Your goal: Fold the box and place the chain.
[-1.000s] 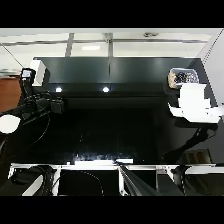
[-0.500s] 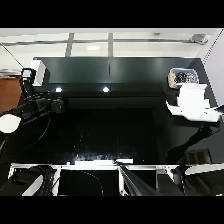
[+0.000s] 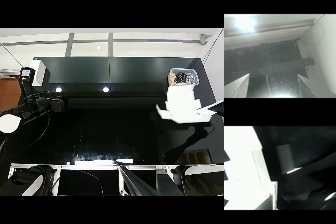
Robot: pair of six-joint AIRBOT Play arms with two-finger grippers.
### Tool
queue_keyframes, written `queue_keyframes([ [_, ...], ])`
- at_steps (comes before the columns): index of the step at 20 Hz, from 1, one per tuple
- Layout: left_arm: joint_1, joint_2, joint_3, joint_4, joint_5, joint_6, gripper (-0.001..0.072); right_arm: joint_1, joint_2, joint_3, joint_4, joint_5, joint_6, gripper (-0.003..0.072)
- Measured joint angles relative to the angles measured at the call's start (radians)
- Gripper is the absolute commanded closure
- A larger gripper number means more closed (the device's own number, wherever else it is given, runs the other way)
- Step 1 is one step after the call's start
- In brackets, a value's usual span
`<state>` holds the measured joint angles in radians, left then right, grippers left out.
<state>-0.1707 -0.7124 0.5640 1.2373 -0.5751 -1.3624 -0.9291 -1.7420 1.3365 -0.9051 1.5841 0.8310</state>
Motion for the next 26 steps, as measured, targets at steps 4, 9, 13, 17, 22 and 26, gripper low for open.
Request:
queue_keyframes([
  [4, 0.0, 0.0, 0.0, 0.0, 0.0, 0.0, 0.0, 0.05, 0.065, -0.138, 0.086, 0.037, -0.024, 0.0646],
  [9, 0.0, 0.0, 0.0, -0.03, 0.0, 0.0, 0.0, 0.22, 0.205, -0.323, 0.224, -0.025, -0.033, 0.0645],
  [13, -0.005, -0.005, 0.0, -0.098, -0.014, 0.0, 0.0, 0.45, 0.372, -0.496, 0.345, -0.206, -0.042, 0.0646],
  [17, -0.026, -0.035, 0.0, -0.174, -0.05, 0.0, 0.0001, 0.731, 0.548, -0.676, 0.49, -0.47, -0.089, 0.0646],
  [22, -0.055, -0.155, 0.0, -0.31, -0.09, 0.005, 0.0, 1.018, 0.644, -0.771, 0.565, -0.711, -0.139, 0.0646],
  [26, -0.059, -0.307, 0.0, -0.526, -0.119, 0.153, 0.0001, 1.121, 0.661, -0.788, 0.572, -0.8, -0.151, 0.0646],
])
